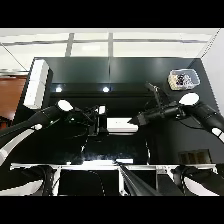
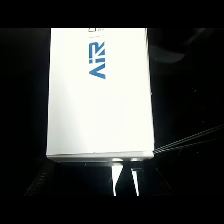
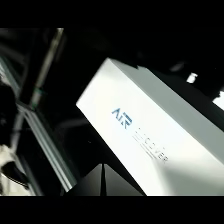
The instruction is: Fold the box and place the chain.
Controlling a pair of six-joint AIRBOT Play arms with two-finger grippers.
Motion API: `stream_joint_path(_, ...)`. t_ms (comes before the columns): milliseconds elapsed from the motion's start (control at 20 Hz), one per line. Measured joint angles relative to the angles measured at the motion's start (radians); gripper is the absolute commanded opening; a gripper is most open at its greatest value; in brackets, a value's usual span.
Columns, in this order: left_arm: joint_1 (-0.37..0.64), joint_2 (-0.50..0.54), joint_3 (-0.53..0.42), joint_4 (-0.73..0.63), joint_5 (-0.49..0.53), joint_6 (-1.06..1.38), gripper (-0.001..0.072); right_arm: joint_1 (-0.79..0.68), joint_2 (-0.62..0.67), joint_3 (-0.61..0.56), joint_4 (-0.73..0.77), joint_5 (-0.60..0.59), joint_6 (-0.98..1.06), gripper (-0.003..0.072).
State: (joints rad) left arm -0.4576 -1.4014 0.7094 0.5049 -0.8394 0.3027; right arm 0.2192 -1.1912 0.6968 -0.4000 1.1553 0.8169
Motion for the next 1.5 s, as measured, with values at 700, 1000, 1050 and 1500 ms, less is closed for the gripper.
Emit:
stream_joint_path(700,0.0,0.0,0.0,0.0,0.0,0.001,0.0468,0.015,-0.116,-0.039,0.0,-0.086,0.048,0.0018)
stream_joint_path(1000,0.0,0.0,0.0,0.0,0.001,0.001,0.0468,0.015,-0.125,-0.033,-0.013,-0.087,0.052,0.0017)
stream_joint_path(1050,0.0,0.0,0.0,0.0,0.0,0.001,0.0468,0.015,-0.125,-0.025,-0.019,-0.082,0.052,0.0017)
stream_joint_path(1500,0.003,0.039,0.003,0.034,-0.031,-0.072,0.072,-0.142,0.02,0.169,-0.027,0.172,0.079,0.0018)
